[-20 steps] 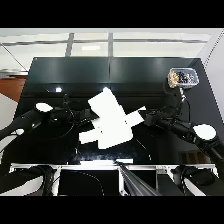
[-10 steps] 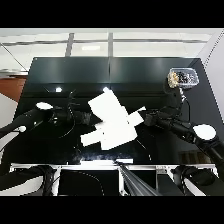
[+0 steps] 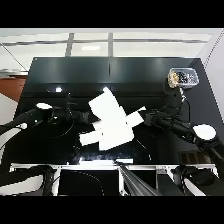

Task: Fold the box and place the chain.

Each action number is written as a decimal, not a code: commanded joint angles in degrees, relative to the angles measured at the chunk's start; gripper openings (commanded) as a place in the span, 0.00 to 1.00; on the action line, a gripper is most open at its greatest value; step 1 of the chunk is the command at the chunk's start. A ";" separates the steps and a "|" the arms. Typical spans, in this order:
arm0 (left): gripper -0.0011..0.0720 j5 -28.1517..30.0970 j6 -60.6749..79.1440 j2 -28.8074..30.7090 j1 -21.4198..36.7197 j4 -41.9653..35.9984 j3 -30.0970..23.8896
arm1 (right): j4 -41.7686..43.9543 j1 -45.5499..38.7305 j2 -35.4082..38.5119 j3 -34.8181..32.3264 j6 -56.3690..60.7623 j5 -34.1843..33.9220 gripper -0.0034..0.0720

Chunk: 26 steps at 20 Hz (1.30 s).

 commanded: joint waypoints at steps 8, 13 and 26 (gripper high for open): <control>0.95 -5.81 2.45 -6.01 -0.44 -7.10 2.67 | -1.27 0.02 -0.04 -0.02 0.09 0.00 0.08; 0.95 -20.61 12.46 -9.66 -1.60 -9.94 5.18 | -1.29 0.00 -0.04 -0.02 0.09 -0.50 0.08; 0.96 -16.81 8.04 -9.62 -2.93 -1.46 6.86 | -2.43 0.02 -0.04 -0.02 1.49 -0.46 0.08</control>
